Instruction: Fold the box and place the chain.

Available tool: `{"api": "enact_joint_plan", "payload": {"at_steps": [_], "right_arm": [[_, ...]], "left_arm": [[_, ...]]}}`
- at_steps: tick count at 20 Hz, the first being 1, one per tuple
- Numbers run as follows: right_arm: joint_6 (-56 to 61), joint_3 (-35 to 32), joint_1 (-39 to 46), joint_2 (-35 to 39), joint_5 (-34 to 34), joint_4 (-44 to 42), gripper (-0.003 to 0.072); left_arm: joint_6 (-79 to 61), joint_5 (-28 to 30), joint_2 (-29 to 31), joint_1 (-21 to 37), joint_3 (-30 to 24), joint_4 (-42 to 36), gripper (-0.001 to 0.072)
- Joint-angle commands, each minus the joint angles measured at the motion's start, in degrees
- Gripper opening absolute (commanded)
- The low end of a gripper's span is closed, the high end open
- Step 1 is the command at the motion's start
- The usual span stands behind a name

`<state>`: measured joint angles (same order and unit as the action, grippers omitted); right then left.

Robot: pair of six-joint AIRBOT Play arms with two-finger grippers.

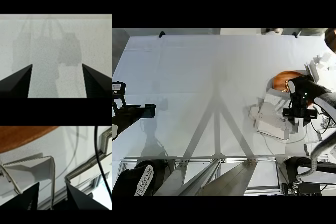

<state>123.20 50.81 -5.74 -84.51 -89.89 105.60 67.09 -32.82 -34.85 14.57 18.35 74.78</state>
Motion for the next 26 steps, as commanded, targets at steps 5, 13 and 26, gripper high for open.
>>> {"api": "enact_joint_plan", "payload": {"at_steps": [5,13,26], "right_arm": [[0.0,-1.3,0.1,-0.4,1.0,1.7,0.0254],[-2.3,-1.3,0.1,0.1,3.1,0.9,0.0013],[-20.4,-2.6,-15.5,21.6,16.4,-12.0,0.001]], "left_arm": [[0.0,0.0,0.0,0.1,0.0,0.0,0.0699],[0.0,0.0,0.0,0.1,0.0,0.0,0.0699],[0.0,0.0,0.0,0.1,0.0,0.0,0.0699]]}}
